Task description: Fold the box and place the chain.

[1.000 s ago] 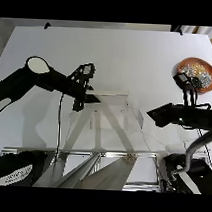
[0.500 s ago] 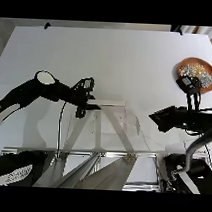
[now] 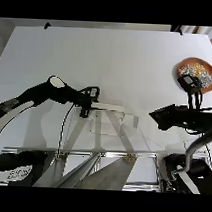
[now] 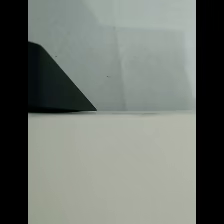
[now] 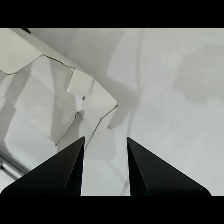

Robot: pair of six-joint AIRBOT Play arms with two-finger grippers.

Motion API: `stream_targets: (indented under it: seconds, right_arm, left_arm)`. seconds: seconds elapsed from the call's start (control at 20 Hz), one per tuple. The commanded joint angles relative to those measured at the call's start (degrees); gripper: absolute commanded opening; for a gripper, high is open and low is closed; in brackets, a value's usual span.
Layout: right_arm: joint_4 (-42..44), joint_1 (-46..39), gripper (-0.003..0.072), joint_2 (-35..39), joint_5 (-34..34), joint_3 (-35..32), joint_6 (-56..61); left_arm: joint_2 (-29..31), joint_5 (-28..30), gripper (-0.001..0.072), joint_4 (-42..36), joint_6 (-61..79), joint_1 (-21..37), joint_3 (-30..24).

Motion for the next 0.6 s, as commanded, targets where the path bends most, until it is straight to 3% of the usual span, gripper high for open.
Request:
stream_targets:
  seconds: [0.0, 0.3, 0.55]
  right_arm:
    - [0.0, 0.0, 0.0302, 0.0, -1.2, 0.1, 0.0]
    - [0.0, 0.0, 0.0302, 0.0, -1.5, 0.0, 0.0]
    - [0.0, 0.0, 0.0302, 0.0, -1.6, 0.0, 0.0]
  left_arm:
    - [-1.9, 3.3, 0.0006, -0.4, 0.3, -0.1, 0.0]
    - [-2.1, 4.1, 0.0006, -7.6, -0.2, -0.1, 0.0]
    - [-2.1, 4.2, 0.0006, -7.5, -3.4, -0.4, 0.0]
